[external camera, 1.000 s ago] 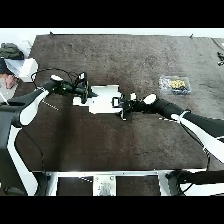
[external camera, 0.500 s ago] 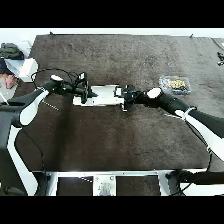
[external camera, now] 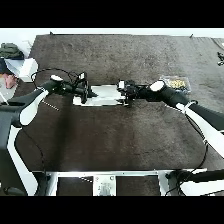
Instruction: Fold the box and place the chain.
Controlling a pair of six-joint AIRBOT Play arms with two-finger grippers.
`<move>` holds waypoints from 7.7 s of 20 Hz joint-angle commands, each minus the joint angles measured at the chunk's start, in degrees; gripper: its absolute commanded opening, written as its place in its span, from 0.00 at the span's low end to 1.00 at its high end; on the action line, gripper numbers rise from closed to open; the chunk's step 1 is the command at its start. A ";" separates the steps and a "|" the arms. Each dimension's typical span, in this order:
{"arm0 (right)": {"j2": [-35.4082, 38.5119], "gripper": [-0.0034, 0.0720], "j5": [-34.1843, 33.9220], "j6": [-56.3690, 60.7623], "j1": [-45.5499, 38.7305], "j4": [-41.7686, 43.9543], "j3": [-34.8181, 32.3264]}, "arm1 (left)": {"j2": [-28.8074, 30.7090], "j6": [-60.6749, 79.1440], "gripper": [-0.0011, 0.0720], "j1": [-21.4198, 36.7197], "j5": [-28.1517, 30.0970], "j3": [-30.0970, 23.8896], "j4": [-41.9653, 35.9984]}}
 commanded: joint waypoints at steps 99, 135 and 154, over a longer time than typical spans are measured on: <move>-26.40 0.42 31.15 5.18 -4.28 -2.93 27.85 | -0.02 0.02 0.03 0.04 -0.04 -0.02 -0.02; -26.40 0.42 31.15 5.18 -4.24 -2.93 27.85 | 1.92 -1.05 0.41 0.37 -3.26 0.59 0.11; -26.40 0.42 31.15 5.18 -4.26 -2.93 27.85 | 29.07 -9.42 0.02 10.93 0.68 -18.08 0.39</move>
